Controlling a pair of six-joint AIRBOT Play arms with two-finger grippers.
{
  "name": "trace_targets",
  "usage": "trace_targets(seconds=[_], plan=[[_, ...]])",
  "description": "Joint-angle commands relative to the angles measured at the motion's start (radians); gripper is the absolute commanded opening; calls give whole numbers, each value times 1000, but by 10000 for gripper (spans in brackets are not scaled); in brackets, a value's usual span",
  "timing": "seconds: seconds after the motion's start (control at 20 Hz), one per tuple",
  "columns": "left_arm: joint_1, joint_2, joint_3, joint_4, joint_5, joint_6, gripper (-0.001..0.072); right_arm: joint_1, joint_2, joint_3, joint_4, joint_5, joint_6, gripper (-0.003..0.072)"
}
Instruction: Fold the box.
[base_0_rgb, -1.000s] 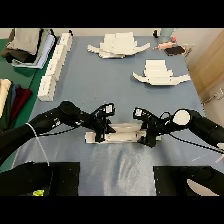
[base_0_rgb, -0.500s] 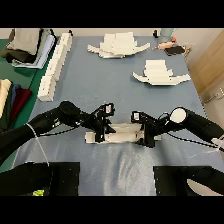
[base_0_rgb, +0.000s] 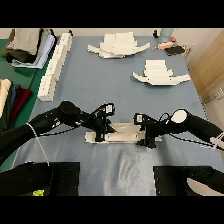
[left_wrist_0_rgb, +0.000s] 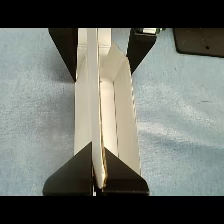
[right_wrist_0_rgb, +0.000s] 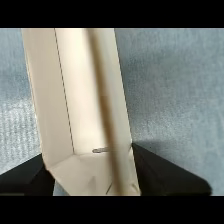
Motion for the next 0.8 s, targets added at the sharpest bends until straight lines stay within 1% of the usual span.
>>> trace_targets(seconds=[0.0,0.5,0.75], plan=[[0,0,1,0,-3,0,16,-4,-1,-19,58,-19,-78,693],[0,0,1,0,-3,0,16,-6,56,-18,118,-19,-79,693],[0,0,1,1,-3,0,16,-6,49,-20,119,-21,-79,693]])
